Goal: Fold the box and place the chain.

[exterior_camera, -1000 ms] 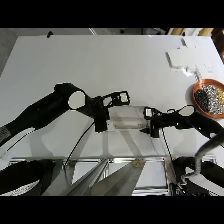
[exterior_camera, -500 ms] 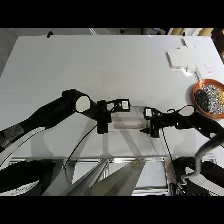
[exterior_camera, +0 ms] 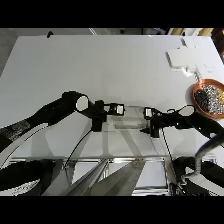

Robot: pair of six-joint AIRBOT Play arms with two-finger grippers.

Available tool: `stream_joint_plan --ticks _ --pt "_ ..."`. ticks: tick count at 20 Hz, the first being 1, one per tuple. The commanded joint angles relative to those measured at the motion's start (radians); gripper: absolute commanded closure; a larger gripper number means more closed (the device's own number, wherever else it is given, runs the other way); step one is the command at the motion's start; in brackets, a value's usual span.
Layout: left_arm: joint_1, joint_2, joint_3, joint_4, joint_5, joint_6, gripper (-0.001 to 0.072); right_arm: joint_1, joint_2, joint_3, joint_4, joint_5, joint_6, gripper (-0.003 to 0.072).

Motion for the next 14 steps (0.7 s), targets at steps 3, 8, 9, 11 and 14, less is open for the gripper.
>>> stream_joint_plan --ticks 3,8,9,11,14 --pt "0.014 -0.010 -0.031 -0.072 0.090 0.143 0.0486 0.000 0.000 0.000 0.000 0.000 0.001 0.0284" --pt "-0.016 -0.060 -0.031 -0.125 0.174 0.154 0.0340 0.000 0.000 0.000 0.000 0.000 0.001 0.0284" --pt "-0.027 -0.065 -0.031 -0.128 0.170 0.154 0.0341 0.000 0.000 0.000 0.000 0.000 0.001 0.0284" --pt "-0.050 -0.068 -0.031 -0.153 0.161 0.154 0.0407 0.000 0.000 0.000 0.000 0.000 0.001 0.0284" --pt "-0.064 -0.068 -0.031 -0.179 0.163 0.158 0.0451 0.000 0.000 0.000 0.000 0.000 0.001 0.0284"
